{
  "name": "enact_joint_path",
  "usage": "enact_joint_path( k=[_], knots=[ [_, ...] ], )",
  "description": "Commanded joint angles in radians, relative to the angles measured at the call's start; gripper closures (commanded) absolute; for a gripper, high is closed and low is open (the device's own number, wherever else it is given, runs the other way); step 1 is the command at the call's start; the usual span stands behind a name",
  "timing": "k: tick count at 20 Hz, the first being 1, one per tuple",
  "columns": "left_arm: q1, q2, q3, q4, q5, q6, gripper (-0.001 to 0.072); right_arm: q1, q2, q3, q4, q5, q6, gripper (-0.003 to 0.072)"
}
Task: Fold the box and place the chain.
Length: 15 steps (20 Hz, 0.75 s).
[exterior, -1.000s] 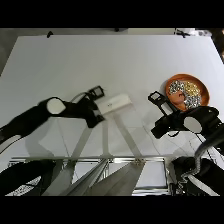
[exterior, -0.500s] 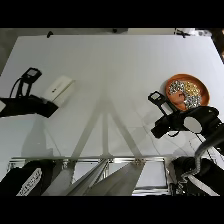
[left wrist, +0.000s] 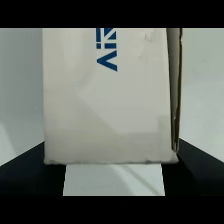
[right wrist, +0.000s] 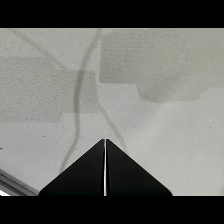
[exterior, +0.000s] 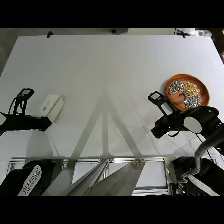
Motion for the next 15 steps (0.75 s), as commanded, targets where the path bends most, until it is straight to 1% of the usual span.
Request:
enact_joint_path(
  k=[1,3,4,5,7,11,13,15],
  knots=[
    [0.006,0.001,-0.015,0.055,-0.04,-0.002,0.0279,0.0,0.001,0.001,0.0,0.0,0.0,0.0673],
    [0.004,0.006,-0.015,0.043,-0.044,-0.005,0.0149,0.0,0.001,0.001,0.0,0.0,0.0,0.0673],
    [0.004,0.021,-0.015,0.019,-0.05,-0.005,0.0061,0.0,0.001,0.001,0.0,0.0,0.0,0.0673],
    [0.004,0.047,-0.015,-0.008,-0.063,-0.005,0.0011,0.0,0.001,0.001,0.0,0.0,0.0,0.0673],
    [0.004,0.13,-0.015,-0.009,-0.11,-0.005,0.0012,0.0,0.001,0.001,0.0,0.0,0.0,0.0673],
    [0.005,0.322,-0.015,0.059,-0.155,-0.005,0.0011,0.0,0.001,0.001,0.0,0.0,0.0,0.0673],
    [0.006,0.388,-0.015,0.063,-0.168,-0.005,0.001,0.0,0.001,0.001,0.0,0.0,0.0,0.0673],
    [0.006,0.426,-0.015,0.06,-0.167,-0.005,0.001,0.0,0.001,0.001,0.0,0.0,0.0,0.0673]
  ],
)
